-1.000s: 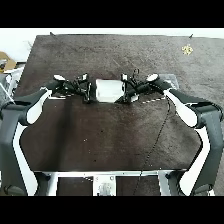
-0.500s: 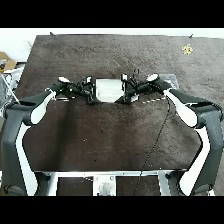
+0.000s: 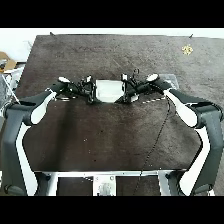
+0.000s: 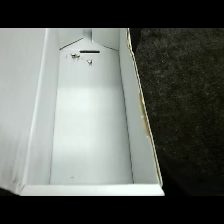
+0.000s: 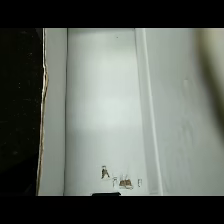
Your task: Fold the box and place the chain.
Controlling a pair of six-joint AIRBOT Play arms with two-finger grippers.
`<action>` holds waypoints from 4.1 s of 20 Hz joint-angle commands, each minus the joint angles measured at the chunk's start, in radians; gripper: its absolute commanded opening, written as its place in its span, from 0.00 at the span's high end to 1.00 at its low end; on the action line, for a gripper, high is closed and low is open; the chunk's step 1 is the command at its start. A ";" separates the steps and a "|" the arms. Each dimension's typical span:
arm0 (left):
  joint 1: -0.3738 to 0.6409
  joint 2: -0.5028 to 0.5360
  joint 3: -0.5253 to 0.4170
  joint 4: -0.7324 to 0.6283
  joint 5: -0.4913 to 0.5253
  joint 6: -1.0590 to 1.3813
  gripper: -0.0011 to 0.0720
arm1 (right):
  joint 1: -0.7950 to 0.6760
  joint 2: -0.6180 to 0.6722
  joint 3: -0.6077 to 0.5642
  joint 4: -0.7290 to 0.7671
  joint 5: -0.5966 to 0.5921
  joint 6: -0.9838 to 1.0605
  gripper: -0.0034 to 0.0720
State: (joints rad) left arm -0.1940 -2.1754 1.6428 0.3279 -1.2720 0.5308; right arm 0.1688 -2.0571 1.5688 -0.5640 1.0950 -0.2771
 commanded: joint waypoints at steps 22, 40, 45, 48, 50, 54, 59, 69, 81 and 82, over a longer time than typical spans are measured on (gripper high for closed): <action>0.017 -0.007 0.000 -0.017 0.024 -0.081 0.02 | 0.000 0.000 0.000 0.000 0.000 0.000 0.36; 0.015 -0.011 0.000 -0.017 0.052 -0.077 0.42 | 0.000 0.000 0.000 0.000 0.000 0.000 0.36; 0.015 -0.011 0.000 -0.018 0.060 -0.079 0.42 | 0.000 0.000 0.000 0.000 0.000 0.000 0.36; 0.015 -0.011 0.000 -0.018 0.059 -0.085 0.42 | 0.000 0.000 0.000 0.000 0.000 0.001 0.36; 0.015 -0.011 0.000 -0.018 0.059 -0.085 0.42 | 0.000 0.000 0.000 0.000 0.000 0.000 0.36; 0.015 -0.011 0.000 -0.019 0.060 -0.085 0.42 | 0.000 0.000 0.000 0.000 0.000 0.001 0.36; 0.015 -0.011 0.000 -0.021 0.058 -0.085 0.42 | 0.000 0.000 0.000 0.000 0.000 0.000 0.36; 0.015 -0.011 0.000 -0.021 0.059 -0.085 0.42 | 0.000 0.000 0.000 0.000 0.000 0.000 0.36; 0.015 -0.011 0.000 -0.021 0.059 -0.085 0.42 | 0.000 0.053 0.000 -0.112 0.000 0.120 0.05; 0.015 -0.011 0.000 -0.021 0.059 -0.085 0.42 | 0.000 0.070 0.000 -0.180 0.000 0.175 0.05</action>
State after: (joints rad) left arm -0.1795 -2.1857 1.6424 0.3008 -1.2079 0.4442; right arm 0.1684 -2.0174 1.5677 -0.6361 1.0916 -0.2058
